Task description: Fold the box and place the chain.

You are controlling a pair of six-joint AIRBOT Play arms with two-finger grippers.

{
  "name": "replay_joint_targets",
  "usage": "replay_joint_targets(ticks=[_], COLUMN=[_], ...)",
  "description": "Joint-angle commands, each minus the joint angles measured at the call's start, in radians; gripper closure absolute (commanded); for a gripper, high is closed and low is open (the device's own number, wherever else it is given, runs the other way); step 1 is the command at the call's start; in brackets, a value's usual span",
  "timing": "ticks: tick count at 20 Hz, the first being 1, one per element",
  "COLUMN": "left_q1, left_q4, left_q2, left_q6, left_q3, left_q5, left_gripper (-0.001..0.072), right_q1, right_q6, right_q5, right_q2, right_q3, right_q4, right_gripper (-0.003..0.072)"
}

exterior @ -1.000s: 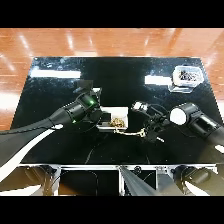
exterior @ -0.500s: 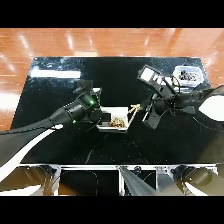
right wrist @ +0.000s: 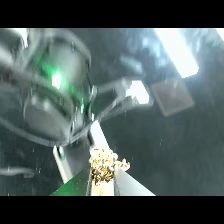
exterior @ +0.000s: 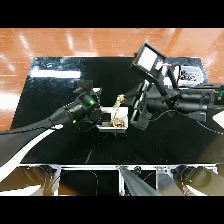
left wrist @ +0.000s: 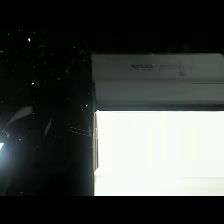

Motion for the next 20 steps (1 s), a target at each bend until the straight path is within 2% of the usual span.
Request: replay_joint_targets(ticks=[1,6,13,20], left_q1=[0.000,0.000,0.000,0.000], left_q4=[0.000,0.000,0.001,0.001], left_q2=[0.000,0.000,0.000,0.000], left_q6=[0.000,0.000,0.000,0.000], left_q3=[0.000,0.000,0.000,0.000], left_q5=[-0.002,-0.003,-0.003,-0.003], left_gripper=[0.0690,0.0690,0.0690,0.0690], right_q1=[0.021,0.021,0.019,0.022], right_q6=[0.009,0.011,0.060,0.063], right_q5=[-0.094,-0.145,-0.058,-0.056], right_q2=[-0.036,-0.138,-0.183,-0.157], right_q3=[0.007,0.007,-0.007,-0.024], right_q4=[0.000,0.000,0.000,0.000], right_gripper=[0.0660,0.0661,0.0661,0.0660])
